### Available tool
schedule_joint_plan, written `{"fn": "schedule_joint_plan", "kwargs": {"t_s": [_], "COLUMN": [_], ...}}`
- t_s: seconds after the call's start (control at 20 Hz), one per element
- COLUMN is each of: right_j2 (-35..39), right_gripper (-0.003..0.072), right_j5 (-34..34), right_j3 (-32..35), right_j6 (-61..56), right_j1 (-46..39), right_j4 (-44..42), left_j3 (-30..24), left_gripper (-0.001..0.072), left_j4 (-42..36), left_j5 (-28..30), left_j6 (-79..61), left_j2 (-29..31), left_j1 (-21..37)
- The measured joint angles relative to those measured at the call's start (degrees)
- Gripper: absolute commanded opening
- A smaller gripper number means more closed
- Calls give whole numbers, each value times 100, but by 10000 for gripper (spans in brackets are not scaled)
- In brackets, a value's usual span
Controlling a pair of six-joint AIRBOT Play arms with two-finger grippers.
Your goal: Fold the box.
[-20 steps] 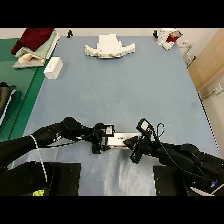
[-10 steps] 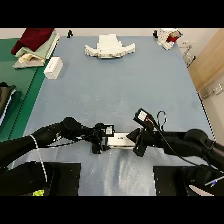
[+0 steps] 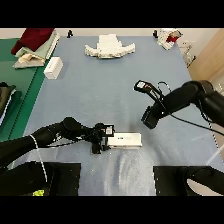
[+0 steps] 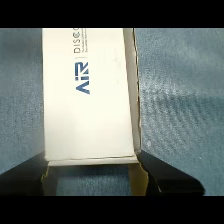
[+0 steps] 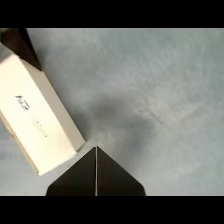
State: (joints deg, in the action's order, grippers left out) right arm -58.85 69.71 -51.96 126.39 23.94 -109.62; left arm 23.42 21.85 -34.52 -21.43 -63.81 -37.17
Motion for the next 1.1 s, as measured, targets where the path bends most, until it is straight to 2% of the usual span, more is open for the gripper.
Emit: {"fn": "schedule_joint_plan", "kwargs": {"t_s": [0.3, 1.1], "right_j2": [-734, -868], "right_gripper": [10, 10], "right_j5": [479, 568], "right_j3": [-527, -610], "right_j6": [140, -35], "right_j1": [-398, -463], "right_j4": [249, 273], "left_j3": [0, 0], "left_gripper": [461, 461], "left_j4": [0, 0], "left_j5": [0, 0], "left_j6": [0, 0], "left_j2": [0, 0], "left_j1": [0, 0]}}
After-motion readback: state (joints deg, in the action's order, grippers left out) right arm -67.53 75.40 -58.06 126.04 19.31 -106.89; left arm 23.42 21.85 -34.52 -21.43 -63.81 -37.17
